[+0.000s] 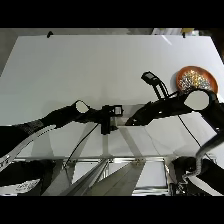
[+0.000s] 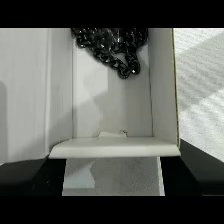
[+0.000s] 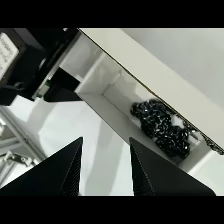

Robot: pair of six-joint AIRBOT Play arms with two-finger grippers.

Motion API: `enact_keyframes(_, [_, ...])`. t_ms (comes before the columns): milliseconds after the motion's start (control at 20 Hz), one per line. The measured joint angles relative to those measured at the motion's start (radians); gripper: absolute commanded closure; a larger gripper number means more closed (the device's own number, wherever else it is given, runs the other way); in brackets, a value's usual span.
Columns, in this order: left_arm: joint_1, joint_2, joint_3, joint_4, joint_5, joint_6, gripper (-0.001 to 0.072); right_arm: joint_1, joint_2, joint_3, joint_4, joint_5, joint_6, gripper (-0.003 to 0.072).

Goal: Fold the box and place the chain.

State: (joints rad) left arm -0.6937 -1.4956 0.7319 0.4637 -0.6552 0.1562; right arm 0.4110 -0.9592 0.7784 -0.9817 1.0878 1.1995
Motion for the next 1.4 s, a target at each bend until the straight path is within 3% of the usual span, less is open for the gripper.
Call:
enact_keyframes(150, [0.0, 0.0, 0.0, 0.0, 0.0, 0.0, 0.0439, -0.055, -0.023, 0.069, -0.02, 0.044, -0.006, 0.0536])
enact_keyframes(200, [0.0, 0.0, 0.0, 0.0, 0.0, 0.0, 0.0439, -0.085, -0.027, 0.105, -0.024, 0.066, -0.014, 0.0549])
enact_keyframes(300, [0.0, 0.0, 0.0, 0.0, 0.0, 0.0, 0.0439, -0.153, -0.032, 0.167, -0.04, 0.096, -0.024, 0.0673])
enact_keyframes(500, [0.0, 0.0, 0.0, 0.0, 0.0, 0.0, 0.0439, -0.302, -0.067, 0.225, -0.132, 0.099, -0.005, 0.0673])
enact_keyframes(550, [0.0, 0.0, 0.0, 0.0, 0.0, 0.0, 0.0439, -0.332, -0.09, 0.23, -0.178, 0.098, 0.016, 0.0671])
enact_keyframes(600, [0.0, 0.0, 0.0, 0.0, 0.0, 0.0, 0.0439, -0.356, -0.118, 0.233, -0.224, 0.095, 0.043, 0.0618])
enact_keyframes(650, [0.0, 0.0, 0.0, 0.0, 0.0, 0.0, 0.0439, -0.374, -0.148, 0.235, -0.264, 0.09, 0.068, 0.043])
enact_keyframes(700, [0.0, 0.0, 0.0, 0.0, 0.0, 0.0, 0.0439, -0.388, -0.184, 0.237, -0.301, 0.089, 0.09, 0.0294])
enact_keyframes(1000, [0.0, 0.0, 0.0, 0.0, 0.0, 0.0, 0.0439, -0.417, -0.393, 0.239, -0.403, 0.058, 0.145, 0.029])
enact_keyframes(1400, [0.0, 0.0, 0.0, 0.0, 0.0, 0.0, 0.0439, -0.421, -0.513, 0.239, -0.481, -0.003, 0.185, 0.0351])
